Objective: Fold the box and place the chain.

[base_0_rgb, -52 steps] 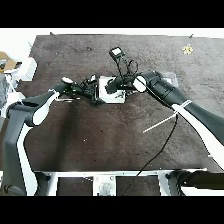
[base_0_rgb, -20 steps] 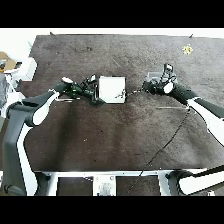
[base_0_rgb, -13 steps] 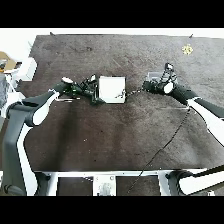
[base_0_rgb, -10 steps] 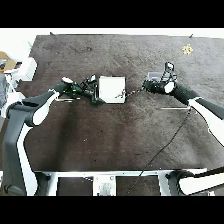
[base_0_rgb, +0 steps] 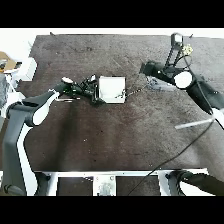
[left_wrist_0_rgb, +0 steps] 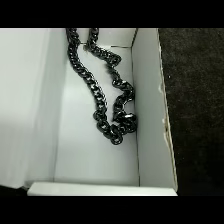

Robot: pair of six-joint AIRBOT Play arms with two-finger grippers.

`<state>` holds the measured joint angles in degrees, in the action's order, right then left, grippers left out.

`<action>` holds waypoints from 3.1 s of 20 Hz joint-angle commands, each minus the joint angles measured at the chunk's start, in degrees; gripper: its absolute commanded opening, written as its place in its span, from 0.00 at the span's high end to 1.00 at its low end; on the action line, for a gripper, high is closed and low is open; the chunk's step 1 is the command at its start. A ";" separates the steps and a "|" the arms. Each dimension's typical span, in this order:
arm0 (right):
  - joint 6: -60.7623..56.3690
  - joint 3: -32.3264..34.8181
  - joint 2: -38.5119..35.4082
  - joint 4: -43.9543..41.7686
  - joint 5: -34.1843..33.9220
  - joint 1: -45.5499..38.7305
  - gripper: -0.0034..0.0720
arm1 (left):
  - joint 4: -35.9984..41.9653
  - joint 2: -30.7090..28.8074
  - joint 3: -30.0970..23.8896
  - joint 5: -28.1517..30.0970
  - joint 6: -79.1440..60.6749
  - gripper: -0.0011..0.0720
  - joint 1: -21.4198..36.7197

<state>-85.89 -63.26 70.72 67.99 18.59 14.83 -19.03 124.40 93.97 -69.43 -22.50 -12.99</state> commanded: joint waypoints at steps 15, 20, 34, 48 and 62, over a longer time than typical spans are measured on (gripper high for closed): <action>-7.04 -0.33 3.85 5.03 -7.28 17.40 0.96 | -0.02 0.00 0.02 0.00 0.00 0.14 0.00; -8.66 4.68 10.32 3.82 -6.73 17.11 0.56 | -0.02 0.00 0.02 0.02 0.00 0.14 0.00; -9.92 6.08 16.79 4.59 -0.31 -10.88 0.59 | -0.02 0.00 0.02 0.00 0.00 0.14 0.00; -9.97 -1.66 27.89 -1.66 -7.02 -7.96 0.96 | -0.02 0.00 0.02 0.00 0.00 0.14 0.00; 1.11 -1.66 -7.08 1.46 -8.63 10.78 0.96 | -0.02 0.00 0.02 0.00 0.00 0.14 0.00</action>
<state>-87.26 -64.88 69.23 69.30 15.31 20.84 -19.03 124.40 93.97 -69.43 -22.50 -12.99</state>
